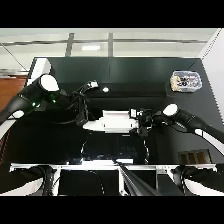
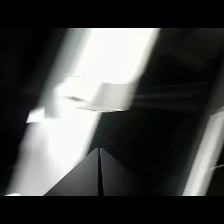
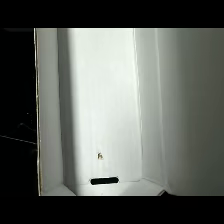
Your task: Fold the box and place the chain.
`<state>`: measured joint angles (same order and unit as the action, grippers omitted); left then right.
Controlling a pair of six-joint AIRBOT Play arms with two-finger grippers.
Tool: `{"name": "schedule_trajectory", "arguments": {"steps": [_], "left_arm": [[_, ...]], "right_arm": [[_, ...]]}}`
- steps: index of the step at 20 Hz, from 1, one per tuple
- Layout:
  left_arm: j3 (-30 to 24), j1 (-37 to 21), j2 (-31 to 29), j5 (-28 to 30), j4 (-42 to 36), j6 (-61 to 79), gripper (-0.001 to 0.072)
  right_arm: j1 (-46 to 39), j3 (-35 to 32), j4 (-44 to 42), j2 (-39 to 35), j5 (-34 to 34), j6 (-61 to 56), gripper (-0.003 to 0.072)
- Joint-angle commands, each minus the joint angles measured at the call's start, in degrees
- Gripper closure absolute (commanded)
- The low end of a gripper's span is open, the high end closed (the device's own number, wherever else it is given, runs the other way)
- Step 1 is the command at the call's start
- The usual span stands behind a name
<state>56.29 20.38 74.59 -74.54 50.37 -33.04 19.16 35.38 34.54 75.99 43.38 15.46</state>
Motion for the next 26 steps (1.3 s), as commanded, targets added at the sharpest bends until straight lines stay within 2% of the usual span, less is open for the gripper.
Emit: {"name": "schedule_trajectory", "arguments": {"steps": [1,2,4,6,7,10,12,15,18,21,26], "left_arm": [[-7.28,1.05,-0.85,4.42,-22.03,0.26,0.0686],[-9.62,0.92,-0.79,9.75,-30.18,4.02,0.0686],[-12.39,0.83,-0.5,23.54,-39.21,8.09,0.0686],[-12.37,1.51,1.46,33.68,-39.39,10.95,0.0686],[-11.98,1.7,2.64,35.17,-37.38,12.17,0.0686],[-10.62,2.16,6.14,34.36,-26.51,11.39,0.0686],[-10.6,2.64,7.58,32.06,-22.18,9.6,0.0686],[-10.6,2.82,8.98,26.03,-20.28,8.81,0.0685],[-9.51,2.56,8.68,25.4,-15.72,8.37,0.0686],[-7.63,0.87,4.17,26.08,-10.62,2.51,0.0686],[-9.18,-4.81,-8.41,22.95,-6.64,0.0,0.0686]], "right_arm": [[0.26,-0.09,0.02,0.0,-0.57,0.24,0.0215],[0.42,-0.11,0.0,0.0,-0.57,0.22,0.0215],[0.98,-0.11,0.02,0.0,-0.59,0.22,0.0215],[1.27,-0.11,0.0,0.0,-0.63,0.2,0.0215],[1.27,-0.11,-0.13,0.0,-0.63,0.17,0.0215],[1.22,-0.11,-0.07,0.0,-1.31,0.2,0.0215],[1.22,-0.11,-0.07,0.0,-1.73,0.2,0.0215],[1.22,-0.11,-0.07,0.0,-1.7,0.2,0.0215],[1.22,-0.09,-0.09,0.0,-1.84,0.15,0.0215],[1.22,-0.11,-0.11,0.0,-1.9,-0.28,0.0215],[1.22,-0.11,-0.42,0.0,-3.74,-1.55,0.0215]]}}
